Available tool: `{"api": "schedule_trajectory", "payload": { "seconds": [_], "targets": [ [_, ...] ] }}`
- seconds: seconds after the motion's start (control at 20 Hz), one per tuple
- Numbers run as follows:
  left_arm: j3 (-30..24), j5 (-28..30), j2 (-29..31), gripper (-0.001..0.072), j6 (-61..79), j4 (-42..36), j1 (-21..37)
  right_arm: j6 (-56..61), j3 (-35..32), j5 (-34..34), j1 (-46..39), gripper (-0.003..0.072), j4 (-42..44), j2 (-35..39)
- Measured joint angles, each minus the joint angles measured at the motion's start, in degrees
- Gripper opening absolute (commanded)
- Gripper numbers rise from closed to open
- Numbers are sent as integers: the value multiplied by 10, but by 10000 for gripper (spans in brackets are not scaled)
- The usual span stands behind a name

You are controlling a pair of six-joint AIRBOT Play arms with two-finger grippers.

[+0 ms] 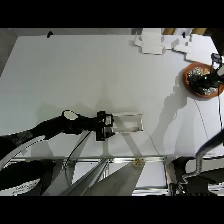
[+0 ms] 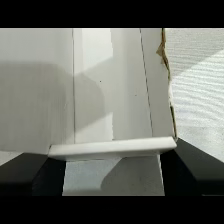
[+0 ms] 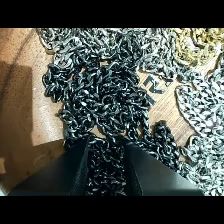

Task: Fold the box and place the chain.

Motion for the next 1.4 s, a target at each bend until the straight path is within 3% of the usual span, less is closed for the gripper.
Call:
{"api": "schedule_trajectory", "payload": {
  "seconds": [0.35, 0.4, 0.45, 1.4],
  "targets": [
    [0, 0, 0, 275, 0, 0, 0, 0, 0, -11, 0, 136, 0, -5],
    [0, 0, 0, 275, 0, 0, 0, 0, 0, -12, 0, 36, 0, -5],
    [0, 0, 0, 275, 0, 0, 0, 0, 0, -12, 0, 19, 0, -5],
    [0, 0, 0, 275, 0, 0, 0, -13, 0, 24, 0, 19, 0, 31]
  ]
}}
